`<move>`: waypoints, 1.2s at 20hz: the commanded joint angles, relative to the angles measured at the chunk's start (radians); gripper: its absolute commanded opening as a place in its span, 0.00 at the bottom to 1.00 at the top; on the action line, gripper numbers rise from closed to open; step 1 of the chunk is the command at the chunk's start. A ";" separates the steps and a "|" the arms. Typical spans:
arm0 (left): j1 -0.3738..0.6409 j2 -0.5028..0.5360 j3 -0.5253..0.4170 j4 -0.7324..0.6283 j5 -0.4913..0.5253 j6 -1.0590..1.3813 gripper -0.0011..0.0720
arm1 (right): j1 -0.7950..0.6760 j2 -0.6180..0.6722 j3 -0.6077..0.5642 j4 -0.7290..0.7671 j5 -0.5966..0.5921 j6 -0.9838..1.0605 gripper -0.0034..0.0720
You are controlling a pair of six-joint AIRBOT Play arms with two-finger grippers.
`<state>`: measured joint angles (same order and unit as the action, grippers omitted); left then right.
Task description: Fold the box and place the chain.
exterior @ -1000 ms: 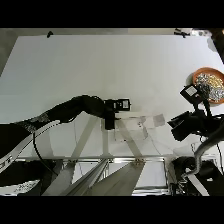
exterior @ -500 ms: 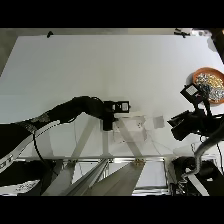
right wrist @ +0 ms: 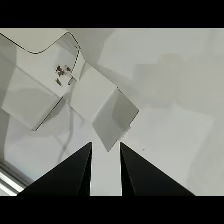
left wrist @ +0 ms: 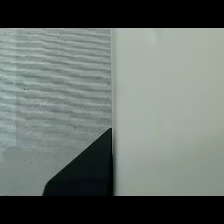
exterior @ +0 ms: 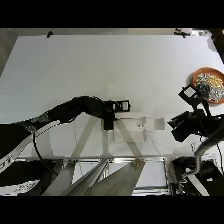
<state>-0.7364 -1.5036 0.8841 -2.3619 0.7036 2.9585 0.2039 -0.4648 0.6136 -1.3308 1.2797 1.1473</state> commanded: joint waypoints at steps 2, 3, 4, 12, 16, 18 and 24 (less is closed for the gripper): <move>0.000 0.000 0.001 -0.001 -0.002 0.000 0.02 | 0.000 0.001 0.000 0.002 0.000 -0.004 0.30; 0.000 0.000 0.001 -0.001 -0.003 0.000 0.02 | 0.000 0.001 0.000 0.002 0.000 -0.004 0.30; 0.000 -0.002 0.001 0.000 -0.006 0.000 0.02 | 0.000 0.001 0.000 0.002 0.000 -0.004 0.30; -0.001 -0.031 0.001 -0.001 -0.013 0.000 0.02 | 0.000 0.001 0.001 0.003 -0.001 -0.003 0.30; -0.001 -0.036 0.001 0.000 -0.013 0.000 0.02 | 0.000 0.001 0.000 0.003 -0.001 -0.003 0.30; -0.001 -0.040 0.001 0.000 -0.012 0.000 0.02 | 0.000 0.001 0.001 0.003 -0.001 -0.003 0.30; -0.001 -0.060 0.001 0.000 -0.004 0.000 0.02 | 0.000 0.001 0.001 0.003 -0.002 -0.003 0.30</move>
